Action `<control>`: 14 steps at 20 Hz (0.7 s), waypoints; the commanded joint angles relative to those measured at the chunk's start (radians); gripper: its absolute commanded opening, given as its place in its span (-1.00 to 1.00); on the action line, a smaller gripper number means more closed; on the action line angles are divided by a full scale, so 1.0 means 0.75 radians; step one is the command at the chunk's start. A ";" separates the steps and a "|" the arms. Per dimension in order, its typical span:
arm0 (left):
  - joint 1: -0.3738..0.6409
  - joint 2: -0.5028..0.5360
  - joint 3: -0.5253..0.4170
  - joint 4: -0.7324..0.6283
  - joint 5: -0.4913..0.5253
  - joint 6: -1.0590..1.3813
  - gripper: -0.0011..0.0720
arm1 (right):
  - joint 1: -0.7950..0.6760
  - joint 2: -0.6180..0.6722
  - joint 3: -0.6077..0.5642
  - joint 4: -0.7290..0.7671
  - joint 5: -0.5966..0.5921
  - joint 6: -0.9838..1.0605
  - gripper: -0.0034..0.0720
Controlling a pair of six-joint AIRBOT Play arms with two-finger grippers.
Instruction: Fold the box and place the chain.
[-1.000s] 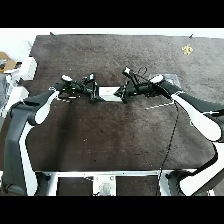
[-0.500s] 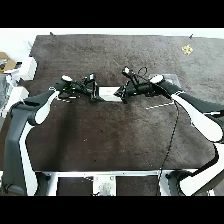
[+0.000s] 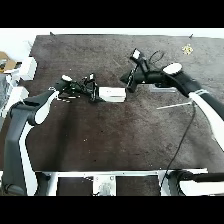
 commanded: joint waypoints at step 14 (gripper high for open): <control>-0.001 0.001 0.001 -0.003 0.012 0.001 -0.18 | -0.118 1.455 -1.416 0.037 -1.062 0.278 -0.90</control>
